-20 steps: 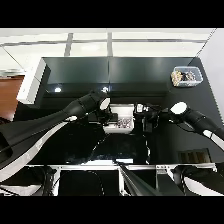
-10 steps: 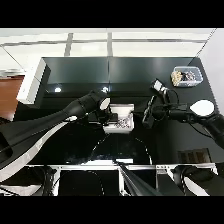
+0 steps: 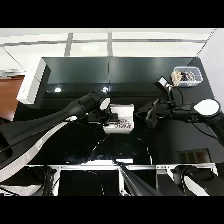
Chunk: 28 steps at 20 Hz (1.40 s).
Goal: Fold the box and place the chain.
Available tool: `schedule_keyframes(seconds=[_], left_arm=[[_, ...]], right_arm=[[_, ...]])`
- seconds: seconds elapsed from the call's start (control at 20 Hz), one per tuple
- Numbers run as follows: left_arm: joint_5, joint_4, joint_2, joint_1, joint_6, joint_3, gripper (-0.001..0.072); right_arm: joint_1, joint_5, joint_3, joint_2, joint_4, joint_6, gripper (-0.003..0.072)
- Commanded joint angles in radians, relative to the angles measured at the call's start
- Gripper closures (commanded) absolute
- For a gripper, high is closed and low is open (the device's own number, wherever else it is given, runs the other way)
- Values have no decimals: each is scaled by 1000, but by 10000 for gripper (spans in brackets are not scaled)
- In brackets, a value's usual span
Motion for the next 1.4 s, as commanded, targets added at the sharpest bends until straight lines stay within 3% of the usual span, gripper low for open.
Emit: schedule_keyframes(seconds=[0.0, 0.15, 0.2, 0.25, 0.3, 0.6, 0.7, 0.8, 0.9, 0.95, 1.05, 1.1, 1.2, 1.25, 1.3, 1.35], left_arm=[[-1, 2, -1, 0, 15, 0, 675], [-21, -14, 0, 0, 26, 11, 671], [-41, -14, 0, 0, 26, 26, 571], [-66, -13, 4, -2, 26, 45, 335], [-81, -13, 14, -2, 26, 63, 172], [-80, 160, 253, -32, 144, 29, 161], [-72, 224, 373, -2, 143, -73, 162], [-38, 227, 499, 95, 144, -235, 164], [67, 124, 618, 234, 174, -415, 165], [146, 11, 671, 307, 233, -504, 165], [294, -349, 747, 438, 603, -666, 164], [303, -555, 756, 482, 901, -724, 164], [248, -775, 751, 496, 1414, -785, 160], [248, -803, 751, 475, 1620, -805, 52], [269, -805, 751, 450, 1778, -818, -7], [290, -803, 751, 423, 1927, -823, -7]], right_arm=[[-90, 194, 1, 1, -41, 50, 409], [-95, 238, 1, 1, -41, 92, 409], [-95, 253, 1, 1, -41, 101, 409], [-95, 263, 1, 1, -41, 103, 409], [-95, 267, 1, 1, -41, 102, 409], [-96, 263, 1, 1, -42, 102, 409], [-96, 259, 1, 1, -43, 102, 409], [-96, 245, 1, 1, -43, 102, 409], [-96, 233, 1, 1, -42, 102, 409], [-96, 228, 1, 1, -42, 102, 409], [-96, 225, 1, 1, -42, 102, 409], [-96, 221, 1, 1, -42, 102, 409], [-96, 217, 1, 1, -42, 102, 409], [-96, 216, 1, 1, -42, 102, 409], [-96, 215, 1, 1, -42, 102, 409], [-96, 213, 1, 1, -42, 102, 409]])
